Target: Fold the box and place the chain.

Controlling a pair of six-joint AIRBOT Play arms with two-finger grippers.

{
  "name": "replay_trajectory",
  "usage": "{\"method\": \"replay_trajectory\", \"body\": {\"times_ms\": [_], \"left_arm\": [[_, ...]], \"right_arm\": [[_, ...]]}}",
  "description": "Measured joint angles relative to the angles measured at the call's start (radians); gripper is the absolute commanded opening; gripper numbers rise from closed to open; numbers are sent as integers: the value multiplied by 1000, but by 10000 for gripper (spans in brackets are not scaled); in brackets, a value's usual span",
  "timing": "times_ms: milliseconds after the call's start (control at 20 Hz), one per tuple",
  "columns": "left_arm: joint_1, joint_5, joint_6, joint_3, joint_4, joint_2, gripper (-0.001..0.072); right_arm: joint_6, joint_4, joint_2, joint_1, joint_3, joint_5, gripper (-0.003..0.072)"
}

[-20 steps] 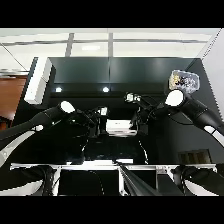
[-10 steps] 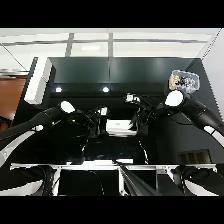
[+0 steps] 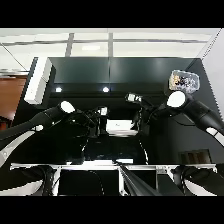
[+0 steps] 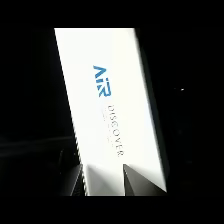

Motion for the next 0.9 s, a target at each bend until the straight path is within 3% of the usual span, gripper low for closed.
{"method": "replay_trajectory", "body": {"times_ms": [50, 100, 250, 400, 550, 700, 900], "left_arm": [[0, 0, 0, 0, 0, 0, 331], [0, 0, 0, 0, 0, 0, 332], [0, 0, 0, 0, 0, 0, 332], [0, 0, 0, 0, 0, 0, 331], [0, 0, 0, 0, 0, 0, 331], [0, 0, 0, 0, 0, 0, 331], [0, 0, 2, 0, 0, 0, 331]], "right_arm": [[47, 8, 16, -15, 4, 14, 123], [113, 11, 29, -38, 4, 29, 18], [254, 122, 47, -109, -51, 40, 21], [289, 365, 43, -144, -149, 43, 22], [305, 504, 16, -137, -209, 29, 22], [320, 545, -18, -105, -235, -32, 22], [381, 491, -50, -61, -245, -136, 22]]}}
